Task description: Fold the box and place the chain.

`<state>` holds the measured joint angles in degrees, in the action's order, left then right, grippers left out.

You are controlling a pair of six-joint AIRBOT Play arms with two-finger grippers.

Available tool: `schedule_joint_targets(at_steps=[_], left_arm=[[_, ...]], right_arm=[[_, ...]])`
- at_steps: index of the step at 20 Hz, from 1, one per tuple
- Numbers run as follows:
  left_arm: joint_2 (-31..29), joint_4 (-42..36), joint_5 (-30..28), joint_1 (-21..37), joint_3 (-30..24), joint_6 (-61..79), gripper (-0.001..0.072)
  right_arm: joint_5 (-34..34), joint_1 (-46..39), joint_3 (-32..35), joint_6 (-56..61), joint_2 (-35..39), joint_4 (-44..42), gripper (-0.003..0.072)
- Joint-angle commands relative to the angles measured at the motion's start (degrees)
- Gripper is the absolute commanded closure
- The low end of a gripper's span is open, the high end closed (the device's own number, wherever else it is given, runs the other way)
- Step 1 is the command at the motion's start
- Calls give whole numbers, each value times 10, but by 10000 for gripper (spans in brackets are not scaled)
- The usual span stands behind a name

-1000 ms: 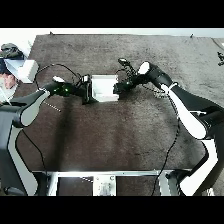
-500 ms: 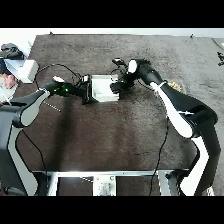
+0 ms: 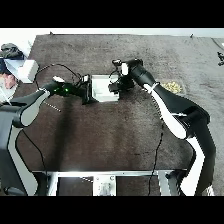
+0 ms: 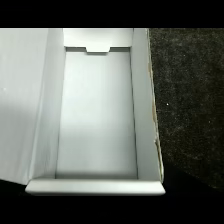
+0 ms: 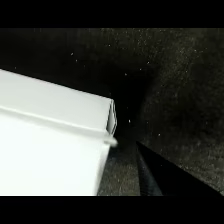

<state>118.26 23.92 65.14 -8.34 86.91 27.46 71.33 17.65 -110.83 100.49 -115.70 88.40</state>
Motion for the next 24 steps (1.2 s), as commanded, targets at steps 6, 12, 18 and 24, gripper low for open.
schedule_joint_targets(at_steps=[6,12,18,24], left_arm=[[0,0,0,0,0,0,244],[0,0,0,0,0,0,243],[0,0,-1,0,0,0,244],[0,0,-1,0,0,0,243]], right_arm=[[-10,12,-25,28,-27,26,314],[7,22,-25,39,-34,56,314],[7,31,-25,78,-38,91,321],[-1,32,-25,104,-43,96,428]])
